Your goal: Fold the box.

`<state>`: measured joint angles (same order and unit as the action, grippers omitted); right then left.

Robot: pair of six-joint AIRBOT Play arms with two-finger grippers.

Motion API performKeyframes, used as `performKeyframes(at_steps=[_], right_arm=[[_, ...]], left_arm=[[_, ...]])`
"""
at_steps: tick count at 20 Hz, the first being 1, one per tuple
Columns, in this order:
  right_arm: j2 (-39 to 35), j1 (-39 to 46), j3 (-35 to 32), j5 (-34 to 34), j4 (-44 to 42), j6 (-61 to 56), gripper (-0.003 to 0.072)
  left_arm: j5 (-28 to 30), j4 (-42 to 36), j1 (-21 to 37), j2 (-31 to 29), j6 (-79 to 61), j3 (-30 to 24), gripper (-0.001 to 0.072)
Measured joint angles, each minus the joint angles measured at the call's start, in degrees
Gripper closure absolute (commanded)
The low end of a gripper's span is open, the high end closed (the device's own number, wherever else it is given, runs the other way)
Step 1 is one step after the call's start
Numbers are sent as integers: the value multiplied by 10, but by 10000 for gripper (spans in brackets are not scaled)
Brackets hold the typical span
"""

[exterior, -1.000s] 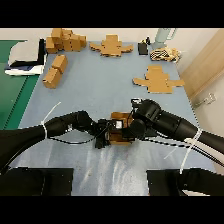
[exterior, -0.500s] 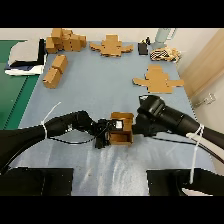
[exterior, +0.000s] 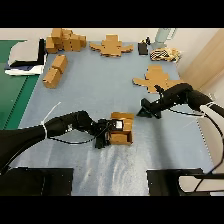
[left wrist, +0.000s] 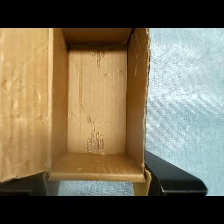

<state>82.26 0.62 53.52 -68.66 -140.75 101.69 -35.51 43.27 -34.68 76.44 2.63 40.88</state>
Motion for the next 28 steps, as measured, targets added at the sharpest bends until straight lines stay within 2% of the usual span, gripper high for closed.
performKeyframes(at_steps=[2, 4, 8, 10, 13, 21, 28], right_arm=[[38, 11, 0, -20, -90, 87, 683], [62, 5, 0, -35, -145, 156, 683], [70, -40, -5, -89, -186, 258, 683], [52, -62, -19, -85, -179, 280, 683], [-7, -94, -61, -50, -146, 302, 683], [-195, -196, -187, 98, -30, 315, 683], [-292, -307, -223, 242, 82, 287, 681]], left_arm=[[0, 0, 0, 0, 0, 0, 186], [0, 0, 0, 0, 0, 0, 186], [0, 0, 0, 0, 0, 0, 186], [0, 0, 0, 0, 0, 0, 185], [0, 0, 0, 0, 0, 0, 186], [0, 0, 0, 0, 0, 0, 186], [0, 0, 0, 0, 0, 0, 186]])
